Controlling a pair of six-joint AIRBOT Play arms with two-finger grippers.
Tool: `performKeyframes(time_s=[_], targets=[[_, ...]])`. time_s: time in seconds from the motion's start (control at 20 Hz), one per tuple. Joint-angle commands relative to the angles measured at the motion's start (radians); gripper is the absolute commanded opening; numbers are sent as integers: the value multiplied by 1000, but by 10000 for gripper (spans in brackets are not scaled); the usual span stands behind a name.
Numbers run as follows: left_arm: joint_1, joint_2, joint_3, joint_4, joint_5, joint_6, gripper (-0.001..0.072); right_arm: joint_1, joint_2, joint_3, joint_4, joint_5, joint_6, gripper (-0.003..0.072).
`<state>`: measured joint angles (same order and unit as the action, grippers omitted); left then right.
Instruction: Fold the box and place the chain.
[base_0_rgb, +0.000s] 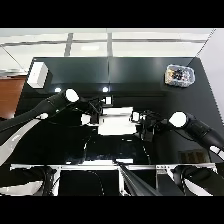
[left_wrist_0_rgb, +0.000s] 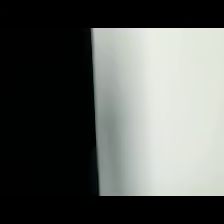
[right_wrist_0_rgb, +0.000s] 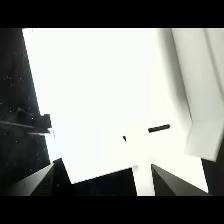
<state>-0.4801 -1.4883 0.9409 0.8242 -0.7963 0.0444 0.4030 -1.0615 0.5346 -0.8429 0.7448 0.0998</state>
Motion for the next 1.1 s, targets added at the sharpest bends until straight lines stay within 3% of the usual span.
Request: performKeyframes(time_s=[0.0,0.2,0.5,0.9,1.05], targets=[[0,-1,0,2,-12,-3,22,21,-20,-2,-33,-20,-24,705],[0,-1,0,2,-11,-3,23,57,-47,-2,-23,-33,-26,704],[0,-1,0,2,-12,-3,23,108,-83,0,35,-171,-6,705],[0,-1,0,2,-12,-3,23,95,27,44,-143,-150,-3,704],[0,-1,0,2,-12,-3,23,71,27,53,-127,-186,-3,705]])
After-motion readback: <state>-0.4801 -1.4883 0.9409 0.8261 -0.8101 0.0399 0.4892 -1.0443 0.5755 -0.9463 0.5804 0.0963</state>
